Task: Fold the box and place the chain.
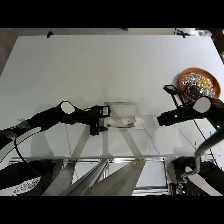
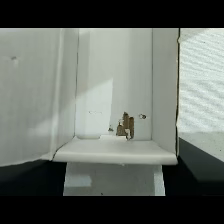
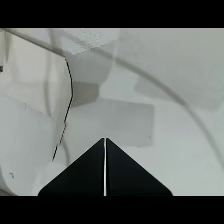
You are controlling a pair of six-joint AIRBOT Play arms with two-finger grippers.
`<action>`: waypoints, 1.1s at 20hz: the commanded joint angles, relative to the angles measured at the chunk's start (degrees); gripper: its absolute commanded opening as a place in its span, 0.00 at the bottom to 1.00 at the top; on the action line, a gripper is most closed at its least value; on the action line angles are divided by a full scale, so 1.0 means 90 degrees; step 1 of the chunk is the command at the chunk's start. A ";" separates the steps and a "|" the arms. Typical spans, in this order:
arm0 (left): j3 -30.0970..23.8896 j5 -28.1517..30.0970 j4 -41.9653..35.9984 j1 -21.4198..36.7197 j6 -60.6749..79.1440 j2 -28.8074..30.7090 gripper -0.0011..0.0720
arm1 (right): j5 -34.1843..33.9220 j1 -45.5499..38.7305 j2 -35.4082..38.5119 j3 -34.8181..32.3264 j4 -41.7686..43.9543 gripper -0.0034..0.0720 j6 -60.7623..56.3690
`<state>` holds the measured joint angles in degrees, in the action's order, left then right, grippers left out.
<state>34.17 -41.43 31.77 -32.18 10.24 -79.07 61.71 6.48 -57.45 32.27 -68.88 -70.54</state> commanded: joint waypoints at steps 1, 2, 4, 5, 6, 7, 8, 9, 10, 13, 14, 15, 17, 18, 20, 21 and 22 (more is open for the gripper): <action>0.0000 0.0002 0.0000 -0.0005 0.0000 -0.0002 0.32 | -0.0483 0.0313 -0.0942 -0.0002 0.0287 0.06 -0.0100; 0.0000 0.0002 0.0002 -0.0005 0.0000 -0.0002 0.32 | -0.0571 0.0393 -0.1105 -0.0002 0.0481 0.06 0.0083; 0.0000 0.0002 0.0002 -0.0005 0.0000 -0.0002 0.32 | -0.0707 0.0559 -0.1229 -0.0002 0.0874 0.06 0.0529; 0.0000 0.0002 0.0002 -0.0005 0.0000 -0.0002 0.32 | -0.0770 0.0619 -0.1209 -0.0002 0.0954 0.06 0.0568; 0.0000 0.0002 0.0002 -0.0005 0.0000 -0.0002 0.32 | -0.0816 0.0653 -0.1209 -0.0002 0.1015 0.06 0.0614; 0.0000 0.0002 0.0002 -0.0005 0.0000 -0.0002 0.32 | -0.0814 0.0675 -0.1209 -0.0002 0.1083 0.06 0.0726; 0.0000 0.0002 0.0002 -0.0005 0.0000 -0.0002 0.32 | -0.0794 0.0675 -0.1209 -0.0002 0.1207 0.05 0.0736; 0.0000 0.0002 0.0002 -0.0005 0.0000 -0.0002 0.32 | -0.0784 0.0675 -0.1209 -0.0002 0.1316 0.05 0.0784; 0.0000 0.0005 0.0002 -0.0005 0.0000 -0.0002 0.32 | -0.0741 0.0678 -0.1209 -0.0002 0.1479 0.05 0.0911; 0.0000 0.0002 0.0002 -0.0005 0.0000 -0.0002 0.32 | -0.0661 0.0794 -0.1163 0.0000 0.1936 0.06 0.1069; 0.0000 0.0005 0.0002 -0.0005 0.0000 -0.0002 0.32 | -0.0636 0.0794 -0.1073 0.0000 0.2042 0.06 0.1069; 0.0000 0.0002 0.0002 -0.0005 0.0000 -0.0002 0.32 | -0.0597 0.0792 -0.0947 0.0005 0.2057 0.06 0.1069; 0.0000 0.0002 0.0000 -0.0005 0.0000 -0.0002 0.32 | -0.0452 0.0792 -0.0712 0.0005 0.2059 0.13 0.1061; 0.0000 0.0002 0.0002 -0.0005 0.0000 -0.0002 0.32 | -0.0393 0.0792 -0.0617 0.0005 0.2074 0.24 0.1052; 0.0000 0.0002 0.0000 -0.0005 0.0000 -0.0002 0.32 | -0.0301 0.0794 -0.0459 0.0005 0.2181 0.31 0.1001; 0.0000 0.0002 0.0002 -0.0005 0.0000 -0.0002 0.32 | -0.0270 0.0792 -0.0418 0.0007 0.2229 0.31 0.0984; 0.0000 0.0002 0.0002 -0.0005 0.0000 -0.0002 0.32 | -0.0262 0.0792 -0.0406 0.0007 0.2251 0.31 0.0933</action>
